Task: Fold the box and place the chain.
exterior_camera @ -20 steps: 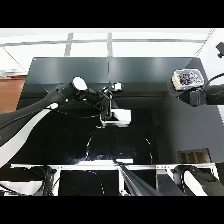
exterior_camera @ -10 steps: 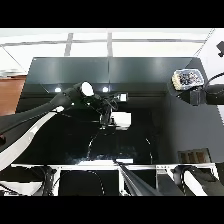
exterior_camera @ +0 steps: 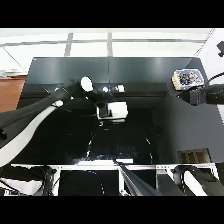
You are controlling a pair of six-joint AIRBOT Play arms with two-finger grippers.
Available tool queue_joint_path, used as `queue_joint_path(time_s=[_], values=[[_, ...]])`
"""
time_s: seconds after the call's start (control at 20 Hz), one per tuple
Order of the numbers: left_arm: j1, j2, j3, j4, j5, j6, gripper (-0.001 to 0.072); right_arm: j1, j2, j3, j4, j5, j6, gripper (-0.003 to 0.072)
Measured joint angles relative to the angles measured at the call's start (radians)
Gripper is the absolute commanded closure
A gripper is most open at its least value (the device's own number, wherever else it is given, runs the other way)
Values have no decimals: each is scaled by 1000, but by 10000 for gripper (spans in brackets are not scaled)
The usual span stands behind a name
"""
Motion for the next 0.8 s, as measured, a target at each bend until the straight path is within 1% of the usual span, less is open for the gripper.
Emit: queue_joint_path(time_s=[0.05,0.2,0.25,0.3,0.35,0.5,0.65,0.8], values=[[43,0,24,17,-23,-45,473,0,0,0,0,-5,2,672],[220,-1,105,123,-3,-187,471,0,0,0,0,-28,20,672],[286,-3,130,143,23,-233,469,0,0,0,0,-39,24,672],[360,-9,158,154,74,-288,421,0,0,0,1,-54,28,671],[428,-17,185,174,120,-339,408,0,0,0,0,-73,32,672],[621,-78,297,191,212,-480,408,0,0,-8,0,-130,45,672],[755,-187,444,199,207,-557,408,5,-1,-31,1,-171,72,672],[823,-317,603,211,134,-588,408,14,-1,-55,1,-191,88,672]])
